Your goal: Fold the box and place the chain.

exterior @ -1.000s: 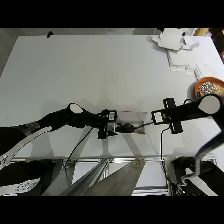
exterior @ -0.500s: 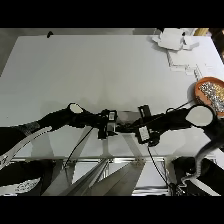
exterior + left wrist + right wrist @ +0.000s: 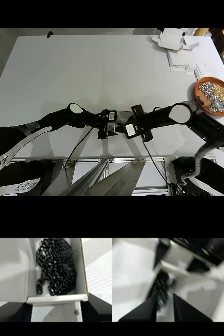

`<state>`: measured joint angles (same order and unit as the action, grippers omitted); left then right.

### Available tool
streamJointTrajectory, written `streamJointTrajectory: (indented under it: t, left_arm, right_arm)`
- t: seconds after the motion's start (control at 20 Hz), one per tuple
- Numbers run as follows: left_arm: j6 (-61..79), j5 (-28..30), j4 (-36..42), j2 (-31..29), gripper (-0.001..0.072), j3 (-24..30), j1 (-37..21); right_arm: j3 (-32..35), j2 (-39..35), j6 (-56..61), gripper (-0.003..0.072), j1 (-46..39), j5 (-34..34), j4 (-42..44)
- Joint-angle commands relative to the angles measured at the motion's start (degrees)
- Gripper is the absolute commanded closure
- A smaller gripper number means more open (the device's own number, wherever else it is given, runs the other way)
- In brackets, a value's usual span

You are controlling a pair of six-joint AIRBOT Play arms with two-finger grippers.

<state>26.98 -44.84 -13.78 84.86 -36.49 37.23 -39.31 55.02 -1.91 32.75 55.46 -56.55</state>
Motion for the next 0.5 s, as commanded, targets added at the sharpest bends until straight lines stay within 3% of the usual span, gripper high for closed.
streamJointTrajectory:
  t: [0.0, 0.15, 0.3, 0.45]
  left_arm:
    - [0.0, 0.0, 0.0, 0.0, 0.0438, 0.0, 0.0]
    - [0.0, 0.0, 0.0, 0.0, 0.0438, 0.0, 0.0]
    - [0.0, 0.0, 0.0, 0.0, 0.0438, 0.0, 0.0]
    - [0.0, 0.0, 0.0, 0.0, 0.0438, 0.0, 0.0]
  right_arm:
    - [-2.3, -4.8, 3.0, 0.0450, -6.3, 5.5, -8.7]
    - [-2.3, -8.9, 1.2, 0.0451, -14.6, 7.6, -11.4]
    - [-1.1, -8.2, -2.4, 0.0452, -23.5, 9.0, -10.9]
    - [2.9, -6.5, -7.1, 0.0452, -29.0, 6.2, -11.2]
